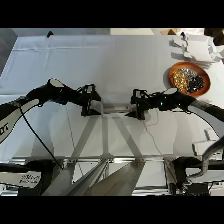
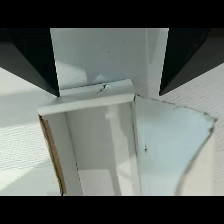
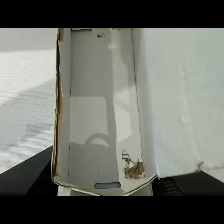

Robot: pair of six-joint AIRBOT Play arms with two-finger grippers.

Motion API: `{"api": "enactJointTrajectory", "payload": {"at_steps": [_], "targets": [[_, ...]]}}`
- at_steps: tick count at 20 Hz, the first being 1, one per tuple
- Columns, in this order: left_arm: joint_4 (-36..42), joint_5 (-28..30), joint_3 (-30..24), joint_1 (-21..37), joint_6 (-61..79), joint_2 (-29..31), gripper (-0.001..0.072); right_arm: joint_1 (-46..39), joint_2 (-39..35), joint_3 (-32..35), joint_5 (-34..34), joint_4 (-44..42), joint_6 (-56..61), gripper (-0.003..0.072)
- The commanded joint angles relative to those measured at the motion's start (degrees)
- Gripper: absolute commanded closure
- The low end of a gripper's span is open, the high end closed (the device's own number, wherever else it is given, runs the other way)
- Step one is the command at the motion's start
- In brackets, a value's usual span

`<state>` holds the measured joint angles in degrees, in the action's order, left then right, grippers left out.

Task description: Fold the box and place the chain.

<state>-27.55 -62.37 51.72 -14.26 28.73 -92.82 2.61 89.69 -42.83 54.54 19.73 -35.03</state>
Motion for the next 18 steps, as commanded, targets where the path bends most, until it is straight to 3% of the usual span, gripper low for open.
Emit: {"api": "enactJointTrajectory", "payload": {"at_steps": [1, 18], "targets": [[1.81, 1.05, 0.07, -0.66, -0.04, -0.59, 0.0008, 0.04, -0.04, -0.02, 0.09, -0.07, 0.02, 0.0148], [-0.11, -2.08, 0.07, -0.48, -0.7, -0.96, 0.0005, 0.07, -0.04, -0.02, 0.11, -0.07, 0.02, 0.0148]]}}
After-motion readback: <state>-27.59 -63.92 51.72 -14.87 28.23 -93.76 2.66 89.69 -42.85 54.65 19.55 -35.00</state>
